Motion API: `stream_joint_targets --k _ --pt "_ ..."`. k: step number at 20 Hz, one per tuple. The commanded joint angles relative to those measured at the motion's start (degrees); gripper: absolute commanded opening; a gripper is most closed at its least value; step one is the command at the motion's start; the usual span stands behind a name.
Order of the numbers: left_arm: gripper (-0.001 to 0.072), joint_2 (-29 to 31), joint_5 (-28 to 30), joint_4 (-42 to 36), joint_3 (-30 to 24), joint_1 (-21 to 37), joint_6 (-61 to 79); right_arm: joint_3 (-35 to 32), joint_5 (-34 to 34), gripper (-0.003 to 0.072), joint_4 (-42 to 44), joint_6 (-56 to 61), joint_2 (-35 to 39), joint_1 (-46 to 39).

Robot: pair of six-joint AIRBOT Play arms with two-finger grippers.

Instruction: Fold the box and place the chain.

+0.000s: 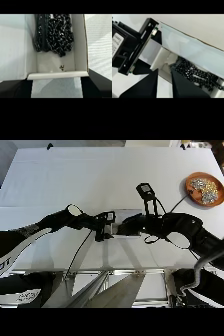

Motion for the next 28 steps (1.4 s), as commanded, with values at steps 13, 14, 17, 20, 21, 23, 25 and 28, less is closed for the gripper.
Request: stream_joint_targets --k 13,14,17,20,21,23,25,28 --pt "0.0334 0.02 0.0 0.02 0.02 0.02 0.0 0.09 25.16 0.0232 -12.07 -5.99 6.99 -16.06" --pt "0.0334 0.02 0.0 0.02 0.02 0.02 0.0 0.09 25.42 0.0271 -12.15 -7.37 6.84 -18.53" --pt "0.0334 0.02 0.02 0.02 0.02 0.02 0.0 0.09 24.26 0.0437 -12.15 -10.88 6.51 -24.5" --pt "0.0334 0.02 0.02 0.02 0.02 0.02 0.0 0.09 21.64 0.0427 -12.13 -9.75 6.32 -27.3" --pt "0.0334 0.02 0.02 0.02 0.02 0.02 0.0 0.07 21.42 0.0393 -12.13 -7.89 5.7 -27.5" --pt "0.0334 0.02 0.02 0.02 0.02 0.02 0.0 0.07 21.35 0.0391 -12.11 -2.99 2.97 -27.5" --pt "0.0334 0.02 0.02 0.02 0.02 0.02 0.0 0.07 20.57 0.0392 -11.89 0.48 -1.36 -27.5" --pt "0.0334 0.02 0.0 0.02 0.02 0.02 0.0 0.09 19.63 0.0385 -11.93 1.97 -7.39 -27.5"
